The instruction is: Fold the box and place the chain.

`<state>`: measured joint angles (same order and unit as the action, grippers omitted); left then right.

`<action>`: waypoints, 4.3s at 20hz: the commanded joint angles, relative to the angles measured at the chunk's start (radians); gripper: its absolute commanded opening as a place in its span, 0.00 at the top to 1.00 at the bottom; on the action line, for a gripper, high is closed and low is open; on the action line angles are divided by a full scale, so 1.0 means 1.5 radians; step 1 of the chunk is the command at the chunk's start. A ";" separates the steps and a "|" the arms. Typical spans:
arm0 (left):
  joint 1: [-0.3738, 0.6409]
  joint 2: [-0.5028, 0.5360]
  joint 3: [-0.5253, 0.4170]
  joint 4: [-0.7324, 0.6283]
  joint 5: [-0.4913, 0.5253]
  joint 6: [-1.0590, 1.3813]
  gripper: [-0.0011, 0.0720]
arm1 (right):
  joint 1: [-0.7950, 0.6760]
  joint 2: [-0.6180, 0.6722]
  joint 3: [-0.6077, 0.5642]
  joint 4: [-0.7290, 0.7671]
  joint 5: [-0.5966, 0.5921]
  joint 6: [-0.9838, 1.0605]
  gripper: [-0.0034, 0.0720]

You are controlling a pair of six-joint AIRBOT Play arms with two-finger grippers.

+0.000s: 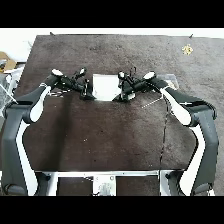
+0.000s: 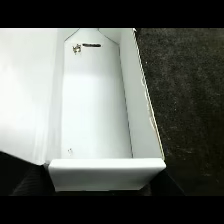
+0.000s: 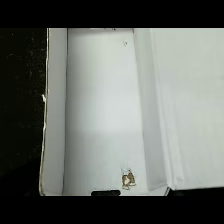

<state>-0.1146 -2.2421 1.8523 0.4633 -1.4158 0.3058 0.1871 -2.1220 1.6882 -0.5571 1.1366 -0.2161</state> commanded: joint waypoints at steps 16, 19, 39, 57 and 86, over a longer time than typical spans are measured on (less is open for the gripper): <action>-0.019 -0.008 -0.015 0.000 0.036 0.001 0.01 | 0.000 0.000 0.000 0.000 0.000 0.000 0.37; -0.019 -0.008 -0.015 0.013 0.036 -0.002 0.02 | 0.000 0.000 0.000 0.000 0.000 0.000 0.37; -0.019 -0.008 -0.015 0.034 0.030 -0.012 0.50 | 0.000 0.000 0.000 0.000 0.000 0.000 0.37; -0.019 -0.008 -0.015 0.040 0.031 -0.011 0.50 | 0.001 0.000 0.000 0.005 0.000 0.000 0.37; -0.019 -0.008 -0.015 0.040 0.035 -0.011 0.50 | 0.009 0.121 -0.001 0.020 -0.184 0.261 0.95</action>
<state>-0.1421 -2.2536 1.8290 0.5228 -1.3659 0.2886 0.1997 -1.8980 1.6863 -0.5846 0.9775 0.1761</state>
